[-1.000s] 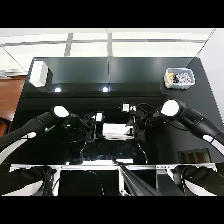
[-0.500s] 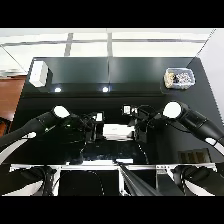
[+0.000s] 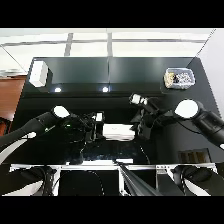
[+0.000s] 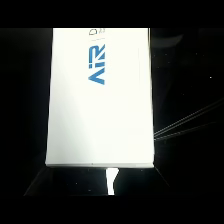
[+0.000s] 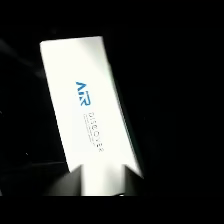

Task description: Fold the box and place the chain.

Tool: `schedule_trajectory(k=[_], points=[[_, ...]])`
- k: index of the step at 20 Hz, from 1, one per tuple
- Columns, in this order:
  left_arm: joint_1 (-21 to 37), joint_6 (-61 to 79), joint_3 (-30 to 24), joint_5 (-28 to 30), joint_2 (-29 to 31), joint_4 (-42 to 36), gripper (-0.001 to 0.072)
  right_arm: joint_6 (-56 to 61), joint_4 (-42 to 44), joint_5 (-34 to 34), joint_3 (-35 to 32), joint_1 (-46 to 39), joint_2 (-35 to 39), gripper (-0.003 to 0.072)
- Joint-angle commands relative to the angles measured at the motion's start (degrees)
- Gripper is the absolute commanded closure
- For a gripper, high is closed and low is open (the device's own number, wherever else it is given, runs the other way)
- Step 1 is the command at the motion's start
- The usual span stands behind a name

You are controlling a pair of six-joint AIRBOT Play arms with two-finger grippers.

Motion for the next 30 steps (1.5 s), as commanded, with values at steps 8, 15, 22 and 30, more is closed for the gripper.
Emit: schedule_trajectory(k=[8,15,22,30], points=[[0.0,-0.1,0.0,0.3,0.0,0.0,0.0317,21.6,38.2,-4.3,-12.9,-2.1,-3.7,0.0670],[0.0,-0.1,0.0,0.2,0.0,0.0,0.0317,24.8,34.8,-11.4,-13.1,0.8,-8.5,0.0669],[0.0,-0.1,0.0,0.2,0.0,0.0,0.0317,32.0,24.3,-13.7,-13.2,0.8,-10.0,0.0669],[0.0,-0.1,0.0,0.2,0.0,0.0,0.0317,30.0,24.2,-14.2,-13.2,0.8,-10.6,0.0669]])
